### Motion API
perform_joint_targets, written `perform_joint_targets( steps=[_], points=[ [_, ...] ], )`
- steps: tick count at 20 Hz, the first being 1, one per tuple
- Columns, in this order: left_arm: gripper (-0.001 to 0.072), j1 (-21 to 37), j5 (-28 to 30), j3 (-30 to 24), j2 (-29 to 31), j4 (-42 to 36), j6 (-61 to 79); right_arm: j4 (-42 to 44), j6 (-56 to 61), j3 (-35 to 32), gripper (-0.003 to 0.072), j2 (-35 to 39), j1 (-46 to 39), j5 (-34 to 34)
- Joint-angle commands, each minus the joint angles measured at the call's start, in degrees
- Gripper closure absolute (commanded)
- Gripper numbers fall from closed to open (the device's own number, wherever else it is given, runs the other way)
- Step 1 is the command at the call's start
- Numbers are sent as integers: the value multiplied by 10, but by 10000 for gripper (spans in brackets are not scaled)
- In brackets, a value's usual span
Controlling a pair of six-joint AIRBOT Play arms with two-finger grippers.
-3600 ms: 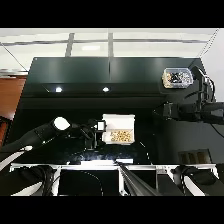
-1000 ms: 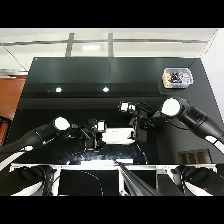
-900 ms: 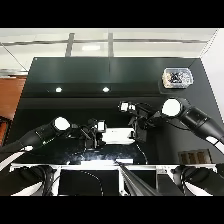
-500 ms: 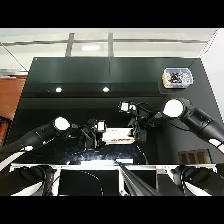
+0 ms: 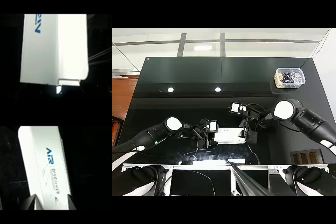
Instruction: Fold the box and place the chain.
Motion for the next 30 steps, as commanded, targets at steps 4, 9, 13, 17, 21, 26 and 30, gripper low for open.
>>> perform_joint_targets(
  steps=[4, 9, 13, 17, 21, 26, 30],
  points=[
    [420, 0, 0, 0, 0, 0, 0, -7, 7, 0, 280, 0, 0, 2],
    [420, 0, 0, 0, 0, 0, 0, -9, 23, 0, 462, 0, 1, 13],
    [420, 0, 0, 0, 0, 0, 0, -9, 23, 0, 462, 0, 1, 12],
    [420, 0, 0, 0, 0, 0, 0, -9, 24, 0, 462, 0, 1, 13],
    [420, 0, 0, 0, 0, 0, 0, -9, 30, -2, 462, 0, 1, 13],
    [420, 0, 0, 0, 0, 0, 0, -8, 35, -13, 462, -2, 1, 11],
    [420, 0, 0, 0, 0, 0, 0, -7, 38, -13, 462, -2, 1, 10]
  ],
)
